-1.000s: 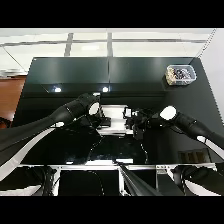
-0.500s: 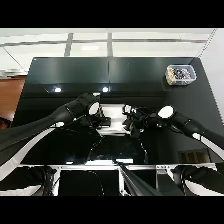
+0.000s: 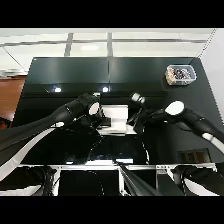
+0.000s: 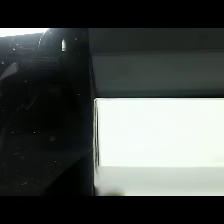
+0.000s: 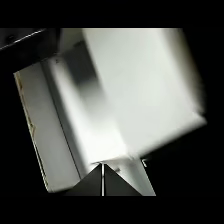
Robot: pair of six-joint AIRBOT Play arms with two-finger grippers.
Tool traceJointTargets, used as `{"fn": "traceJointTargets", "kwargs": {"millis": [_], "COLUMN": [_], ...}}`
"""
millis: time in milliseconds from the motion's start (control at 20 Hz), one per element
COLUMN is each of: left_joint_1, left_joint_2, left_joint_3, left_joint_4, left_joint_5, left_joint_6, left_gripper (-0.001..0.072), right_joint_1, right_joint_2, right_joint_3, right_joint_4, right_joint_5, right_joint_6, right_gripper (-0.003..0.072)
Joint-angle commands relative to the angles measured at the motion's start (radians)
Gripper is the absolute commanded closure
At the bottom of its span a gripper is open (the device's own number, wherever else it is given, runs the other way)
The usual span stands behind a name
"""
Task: Fold the box and place the chain.
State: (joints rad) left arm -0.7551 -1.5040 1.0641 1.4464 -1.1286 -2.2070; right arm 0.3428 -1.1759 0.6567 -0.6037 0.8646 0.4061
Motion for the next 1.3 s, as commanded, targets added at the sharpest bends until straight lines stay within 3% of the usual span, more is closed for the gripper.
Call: {"fn": "traceJointTargets", "kwargs": {"millis": [0,150,300,500,750,1000,1100,1150,1250], "left_joint_1": [0.000,0.000,0.000,0.000,0.000,0.000,0.000,0.000,0.000], "left_joint_2": [0.000,0.000,0.000,0.000,0.000,0.000,0.000,0.000,0.000], "left_joint_3": [0.001,0.001,0.001,0.001,0.001,0.001,0.001,0.001,0.001], "left_joint_4": [0.003,0.003,0.003,0.003,0.003,0.003,0.003,0.003,0.003], "left_joint_5": [-0.005,-0.005,-0.003,-0.001,-0.002,-0.002,-0.002,-0.002,-0.002], "left_joint_6": [-0.001,-0.001,-0.001,-0.001,-0.001,-0.001,-0.001,0.000,-0.001], "left_gripper": [0.0684,0.0684,0.0684,0.0684,0.0684,0.0684,0.0684,0.0684,0.0684], "right_joint_1": [-0.212,-0.480,-0.607,-0.452,-0.228,-0.142,-0.153,-0.157,-0.150], "right_joint_2": [0.123,0.143,0.116,0.016,-0.051,-0.053,-0.053,-0.053,-0.053], "right_joint_3": [0.057,0.011,-0.151,-0.259,-0.246,-0.185,-0.145,-0.120,-0.082], "right_joint_4": [-0.278,-0.295,-0.124,0.064,0.190,0.186,0.174,0.173,0.174], "right_joint_5": [0.217,0.248,0.193,0.182,0.019,-0.011,0.023,0.056,0.104], "right_joint_6": [0.571,0.674,0.742,0.657,0.655,0.651,0.650,0.639,0.629], "right_gripper": [0.0673,0.0673,0.0673,0.0673,0.0673,0.0656,0.0174,0.0121,0.0122]}}
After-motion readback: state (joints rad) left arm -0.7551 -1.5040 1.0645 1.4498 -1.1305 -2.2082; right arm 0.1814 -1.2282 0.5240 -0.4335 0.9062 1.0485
